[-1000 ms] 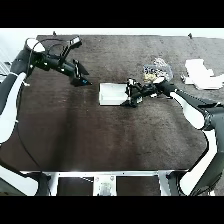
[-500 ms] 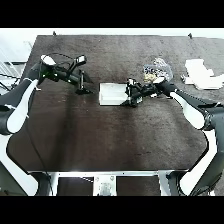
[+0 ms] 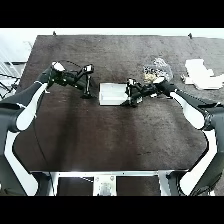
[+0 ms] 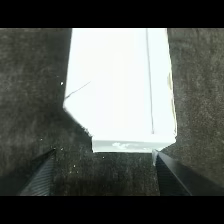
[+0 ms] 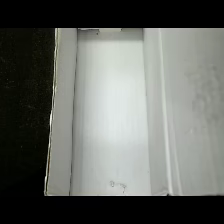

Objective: Fold the box and place the chain.

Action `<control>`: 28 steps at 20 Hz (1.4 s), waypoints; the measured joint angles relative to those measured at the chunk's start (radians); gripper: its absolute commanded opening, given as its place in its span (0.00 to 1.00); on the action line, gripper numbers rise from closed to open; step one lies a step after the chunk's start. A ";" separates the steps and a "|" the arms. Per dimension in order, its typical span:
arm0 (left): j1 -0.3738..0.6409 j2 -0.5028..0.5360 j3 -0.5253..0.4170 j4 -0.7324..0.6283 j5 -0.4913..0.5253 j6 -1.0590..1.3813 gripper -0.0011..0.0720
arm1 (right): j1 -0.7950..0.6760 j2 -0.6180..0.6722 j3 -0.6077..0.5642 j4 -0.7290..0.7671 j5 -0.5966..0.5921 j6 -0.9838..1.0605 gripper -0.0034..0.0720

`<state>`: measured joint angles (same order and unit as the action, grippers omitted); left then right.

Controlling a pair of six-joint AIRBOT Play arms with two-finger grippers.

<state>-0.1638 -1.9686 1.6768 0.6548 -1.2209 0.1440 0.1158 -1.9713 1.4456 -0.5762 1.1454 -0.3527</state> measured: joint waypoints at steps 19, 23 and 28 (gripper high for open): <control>-0.050 -0.047 -0.015 0.000 0.013 0.076 0.99 | -0.001 0.000 0.000 0.000 0.000 0.000 0.80; -0.069 -0.048 -0.042 -0.008 0.037 0.070 0.99 | -0.001 0.000 0.000 0.000 0.002 -0.001 0.80; -0.075 -0.048 -0.072 -0.023 0.073 0.067 0.99 | -0.001 0.000 0.000 0.000 0.001 -0.001 0.80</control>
